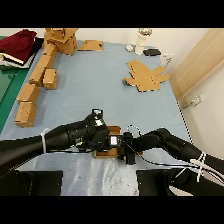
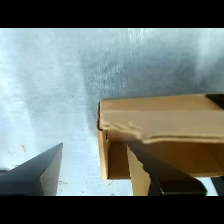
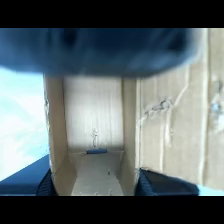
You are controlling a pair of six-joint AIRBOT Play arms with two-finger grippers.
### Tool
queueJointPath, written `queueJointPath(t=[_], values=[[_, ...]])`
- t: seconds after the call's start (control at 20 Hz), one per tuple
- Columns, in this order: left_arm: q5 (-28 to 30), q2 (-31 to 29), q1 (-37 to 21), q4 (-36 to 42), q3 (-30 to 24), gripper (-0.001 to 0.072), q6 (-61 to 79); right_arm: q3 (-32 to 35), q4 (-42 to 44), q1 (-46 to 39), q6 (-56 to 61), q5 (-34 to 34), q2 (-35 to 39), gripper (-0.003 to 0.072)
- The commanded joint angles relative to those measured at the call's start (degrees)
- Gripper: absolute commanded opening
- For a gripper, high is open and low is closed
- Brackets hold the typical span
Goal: Fold the box.
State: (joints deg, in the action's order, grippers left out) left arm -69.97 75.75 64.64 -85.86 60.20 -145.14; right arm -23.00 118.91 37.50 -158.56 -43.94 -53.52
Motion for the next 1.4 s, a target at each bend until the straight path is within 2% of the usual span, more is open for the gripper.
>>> queueJointPath(t=[0.0,0.3,0.45,0.5,0.55,0.6,0.8,0.95,1.05,1.1,1.2,1.25,1.35], values=[[-1.6,-2.47,-1.99,-0.28,-0.02,0.0605,1.46,0.0,0.0,0.0,0.0,-0.04,0.02,0.0465],[-4.26,-5.07,-2.95,-0.28,-0.02,0.0603,3.32,0.0,0.0,0.0,0.0,-0.04,0.02,0.0465],[-5.62,-5.57,-2.95,-0.55,0.0,0.0574,4.81,0.0,0.0,0.0,0.0,-0.04,0.02,0.0465],[-6.25,-5.57,-2.95,-0.57,0.0,0.0307,5.14,0.0,-0.02,0.0,0.0,-0.04,0.02,0.0465],[-6.58,-5.62,-2.95,-0.5,0.04,0.0076,6.56,0.0,-0.02,0.0,0.0,-0.02,0.02,0.0465],[-6.73,-5.79,-2.95,-0.5,0.04,0.0032,7.78,0.0,-0.02,0.0,0.0,-0.04,0.02,0.0465],[-8.59,-8.37,-4.02,-1.29,-0.42,0.0013,15.63,0.0,-0.02,-0.02,-0.02,-0.02,0.02,0.0465],[-8.04,-14.49,-11.76,0.09,-8.24,0.0013,21.16,0.0,-0.02,0.0,0.0,-0.04,0.02,0.0465],[-3.28,-19.76,-21.14,9.4,-16.41,0.0013,35.93,0.0,-0.02,0.0,0.0,-0.04,0.02,0.0465],[-0.79,-22.05,-26.99,18.16,-20.46,0.0013,50.86,0.0,0.0,-0.02,0.0,-0.04,0.02,0.0465],[-0.79,-24.46,-38.36,35.89,-26.27,0.0013,83.36,0.0,-0.02,0.0,0.0,-0.04,0.02,0.0465],[-1.7,-24.52,-42.95,40.74,-27.93,0.0013,94.51,0.0,0.0,0.0,0.0,-0.04,0.02,0.0465],[-1.64,-23.91,-48.65,41.51,-29.42,0.0013,111.14,0.0,0.0,0.0,0.0,-0.02,0.02,0.0464]])
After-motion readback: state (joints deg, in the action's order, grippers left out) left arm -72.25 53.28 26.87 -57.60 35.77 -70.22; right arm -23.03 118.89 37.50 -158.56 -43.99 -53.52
